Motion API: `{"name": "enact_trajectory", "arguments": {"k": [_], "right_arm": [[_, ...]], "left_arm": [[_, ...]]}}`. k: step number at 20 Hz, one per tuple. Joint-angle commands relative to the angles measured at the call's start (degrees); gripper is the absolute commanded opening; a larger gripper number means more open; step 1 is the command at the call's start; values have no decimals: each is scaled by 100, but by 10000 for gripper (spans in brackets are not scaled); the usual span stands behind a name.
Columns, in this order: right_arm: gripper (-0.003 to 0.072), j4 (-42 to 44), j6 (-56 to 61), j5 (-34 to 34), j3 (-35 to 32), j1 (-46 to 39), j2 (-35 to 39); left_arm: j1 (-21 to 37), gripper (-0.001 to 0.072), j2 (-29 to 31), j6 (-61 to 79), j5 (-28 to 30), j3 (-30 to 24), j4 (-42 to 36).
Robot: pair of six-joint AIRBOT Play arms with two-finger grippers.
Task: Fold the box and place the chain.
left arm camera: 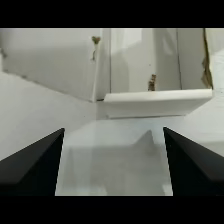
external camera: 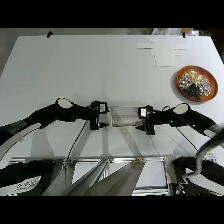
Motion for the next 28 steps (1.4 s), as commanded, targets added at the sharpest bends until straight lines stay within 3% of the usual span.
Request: {"name": "enact_trajectory", "arguments": {"k": [1, 8, 20, 28], "right_arm": [[271, 2, 2, 2, -2, 4, 2], [271, 2, 2, 2, -2, 4, 2], [271, 2, 2, 2, -2, 4, 2], [271, 2, 2, 2, -2, 4, 2]], "left_arm": [[-101, 696, -79, 568, -98, -4, -184], [-337, 696, -81, 573, -74, -4, -256], [-514, 695, -365, 603, 140, -4, -1095], [-319, 696, -348, 850, 42, -4, -772]]}}
